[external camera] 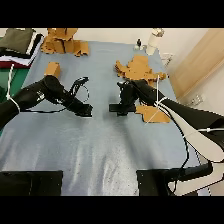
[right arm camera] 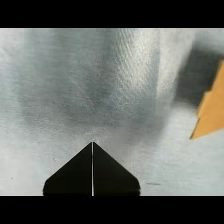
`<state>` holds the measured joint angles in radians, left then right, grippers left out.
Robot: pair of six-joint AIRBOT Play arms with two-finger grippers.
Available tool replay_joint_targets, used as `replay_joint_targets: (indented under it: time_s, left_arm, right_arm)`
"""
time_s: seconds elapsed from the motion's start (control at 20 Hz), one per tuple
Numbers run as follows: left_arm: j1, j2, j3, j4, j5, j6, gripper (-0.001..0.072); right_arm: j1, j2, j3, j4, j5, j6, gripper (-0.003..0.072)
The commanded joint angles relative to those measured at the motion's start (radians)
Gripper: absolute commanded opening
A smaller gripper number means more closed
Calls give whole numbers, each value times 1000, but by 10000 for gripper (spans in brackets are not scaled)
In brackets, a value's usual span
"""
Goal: Fold the box.
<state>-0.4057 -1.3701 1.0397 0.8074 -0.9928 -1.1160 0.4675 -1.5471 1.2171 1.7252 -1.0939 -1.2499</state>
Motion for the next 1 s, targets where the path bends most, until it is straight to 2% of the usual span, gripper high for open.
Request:
replay_joint_targets:
  time_s: [0.0, 0.1, 0.15, 0.2, 0.3, 0.35, 0.4, 0.5, 0.55, 0.65, 0.85, 0.95]
  left_arm:
    - [0, 0, 0, 0, 29, 0, 13]
    - [0, 0, 0, 0, 33, 0, 13]
    - [0, 0, 0, 0, 41, 0, 12]
    - [0, 0, 0, -2, 52, 0, 13]
    - [0, -2, 0, -2, 78, 0, 13]
    - [1, -2, 0, -2, 95, 0, 13]
    - [0, -2, 0, -2, 107, 0, 13]
    - [0, -2, 0, -6, 107, 0, 13]
    - [0, -2, 0, -8, 106, -1, 13]
    - [0, -2, 0, -11, 104, 0, 13]
    - [0, -2, 0, -20, 103, 0, 14]
    - [0, -2, 0, -23, 103, 0, 14]
  right_arm:
    - [-8, -1, 22, -26, 16, -16, 3]
    - [-60, -2, 130, -210, -93, -34, 3]
    - [-108, -2, 195, -352, -177, -34, 4]
    - [-166, -2, 243, -467, -256, -31, 57]
    - [-339, 0, 295, -575, -383, -31, 322]
    - [-445, 1, 298, -571, -402, -34, 392]
    - [-545, 0, 298, -536, -404, -34, 392]
    - [-744, -1, 298, -376, -357, -93, 394]
    - [-834, -1, 298, -284, -318, -144, 438]
    - [-974, -2, 298, -150, -248, -248, 454]
    - [-1136, -32, 298, -2, -215, -454, 454]
    - [-1176, -71, 296, 145, -240, -581, 453]
